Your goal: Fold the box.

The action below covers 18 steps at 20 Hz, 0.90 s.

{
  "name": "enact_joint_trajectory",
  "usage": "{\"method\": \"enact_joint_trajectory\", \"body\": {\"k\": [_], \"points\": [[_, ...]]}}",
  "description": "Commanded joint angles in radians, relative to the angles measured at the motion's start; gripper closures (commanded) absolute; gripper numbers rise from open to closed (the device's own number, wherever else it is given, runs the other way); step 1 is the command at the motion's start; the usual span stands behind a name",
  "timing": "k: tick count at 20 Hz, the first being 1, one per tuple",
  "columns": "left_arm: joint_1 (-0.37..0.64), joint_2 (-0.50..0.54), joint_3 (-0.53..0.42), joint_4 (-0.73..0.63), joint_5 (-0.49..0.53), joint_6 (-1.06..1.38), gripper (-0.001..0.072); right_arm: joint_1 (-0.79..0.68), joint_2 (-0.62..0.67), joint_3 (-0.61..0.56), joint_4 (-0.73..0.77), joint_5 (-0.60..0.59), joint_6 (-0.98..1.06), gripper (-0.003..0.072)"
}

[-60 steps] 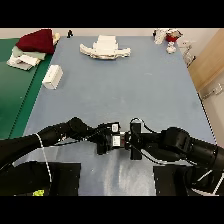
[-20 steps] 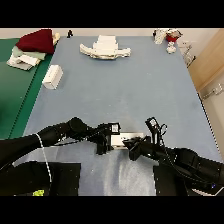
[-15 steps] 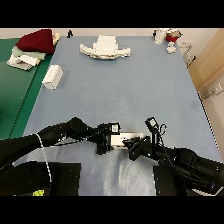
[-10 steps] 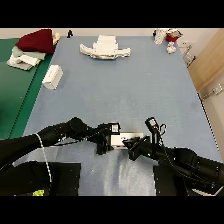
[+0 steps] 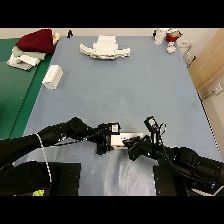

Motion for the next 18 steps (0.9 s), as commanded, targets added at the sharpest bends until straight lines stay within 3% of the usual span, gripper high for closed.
{"method": "enact_joint_trajectory", "body": {"k": [1,9,18], "points": [[0.0,0.0,0.0,0.0,0.0,0.0,0.0317,0.001,0.002,0.012,-0.023,0.011,0.0,0.0628],[0.0,0.0,0.0,0.0,0.0,0.0,0.0317,-0.002,0.091,0.016,-0.065,-0.049,0.0,0.0627],[0.0,0.0,0.0,0.0,0.0,0.0,0.0317,-0.002,0.025,0.009,-0.109,-0.142,0.0,0.0626]]}}
